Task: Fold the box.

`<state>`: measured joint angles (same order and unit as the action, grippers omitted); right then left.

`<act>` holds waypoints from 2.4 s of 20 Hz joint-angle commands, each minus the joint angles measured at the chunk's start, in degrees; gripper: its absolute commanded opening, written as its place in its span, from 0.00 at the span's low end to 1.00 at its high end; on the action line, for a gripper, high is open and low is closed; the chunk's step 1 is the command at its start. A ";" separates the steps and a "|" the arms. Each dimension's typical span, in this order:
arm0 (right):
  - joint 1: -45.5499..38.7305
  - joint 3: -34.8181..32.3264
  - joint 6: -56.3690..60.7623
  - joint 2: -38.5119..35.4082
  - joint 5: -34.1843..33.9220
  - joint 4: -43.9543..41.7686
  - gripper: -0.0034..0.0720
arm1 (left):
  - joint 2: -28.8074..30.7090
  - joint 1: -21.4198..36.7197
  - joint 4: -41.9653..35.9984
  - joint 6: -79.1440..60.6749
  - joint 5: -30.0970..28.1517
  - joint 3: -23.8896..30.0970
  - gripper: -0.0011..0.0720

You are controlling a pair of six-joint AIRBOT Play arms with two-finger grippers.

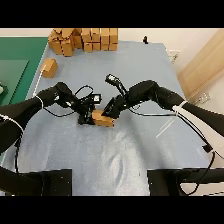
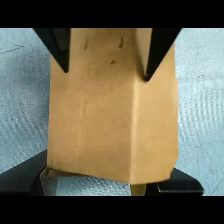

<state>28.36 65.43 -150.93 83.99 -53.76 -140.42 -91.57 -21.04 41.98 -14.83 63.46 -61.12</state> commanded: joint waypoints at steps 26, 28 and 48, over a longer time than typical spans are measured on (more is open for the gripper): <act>4.61 -0.52 -2.64 0.11 0.96 12.41 0.46 | 0.04 0.07 0.07 1.25 0.00 -0.04 0.24; 4.61 -0.52 -1.62 0.37 0.74 12.22 0.44 | 0.04 0.07 0.07 1.25 0.00 -0.04 0.24; 6.99 -1.16 -1.64 -4.81 3.67 8.28 0.05 | 0.04 0.07 0.28 2.43 0.11 -0.04 0.24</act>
<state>34.00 64.49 -152.51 78.11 -50.68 -130.48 -91.55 -21.04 42.17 -12.45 63.66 -61.12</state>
